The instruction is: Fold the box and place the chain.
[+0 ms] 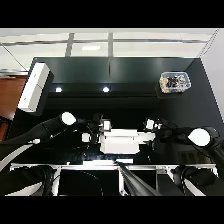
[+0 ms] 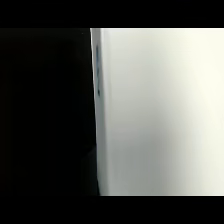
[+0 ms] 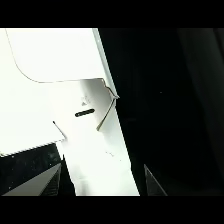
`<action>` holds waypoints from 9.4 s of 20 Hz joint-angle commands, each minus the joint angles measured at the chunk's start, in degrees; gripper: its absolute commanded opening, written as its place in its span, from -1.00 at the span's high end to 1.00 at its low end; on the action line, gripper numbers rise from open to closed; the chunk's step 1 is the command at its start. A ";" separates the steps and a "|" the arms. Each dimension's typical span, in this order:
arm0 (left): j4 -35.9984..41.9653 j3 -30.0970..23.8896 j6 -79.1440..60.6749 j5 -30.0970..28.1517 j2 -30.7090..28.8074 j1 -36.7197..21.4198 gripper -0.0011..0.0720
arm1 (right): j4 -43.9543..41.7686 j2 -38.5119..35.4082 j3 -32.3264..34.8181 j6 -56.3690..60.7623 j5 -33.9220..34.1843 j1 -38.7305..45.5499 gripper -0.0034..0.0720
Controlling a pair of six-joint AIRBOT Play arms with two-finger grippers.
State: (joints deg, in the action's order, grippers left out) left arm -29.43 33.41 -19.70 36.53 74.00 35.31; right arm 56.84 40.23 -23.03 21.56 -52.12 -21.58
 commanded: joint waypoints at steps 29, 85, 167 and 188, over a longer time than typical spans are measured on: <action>-2.08 -0.09 0.66 -0.48 0.31 0.07 0.90 | -13.14 12.44 2.84 -6.38 9.90 -14.47 -0.71; -2.05 -0.09 0.68 -0.50 0.31 0.07 0.90 | -25.09 18.97 1.05 -27.26 7.80 -4.11 -0.71; -0.94 -2.97 63.28 -10.86 -3.85 5.05 0.90 | -20.98 21.70 1.03 -27.65 8.87 -4.24 -0.21; -15.89 -9.42 34.05 2.58 -19.61 -1.86 -0.91 | -21.00 21.70 1.03 -27.65 8.87 -4.24 -0.21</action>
State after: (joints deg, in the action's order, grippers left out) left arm -50.41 24.73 18.65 45.91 52.51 30.46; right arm 35.83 61.95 -21.98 -6.07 -43.24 -25.80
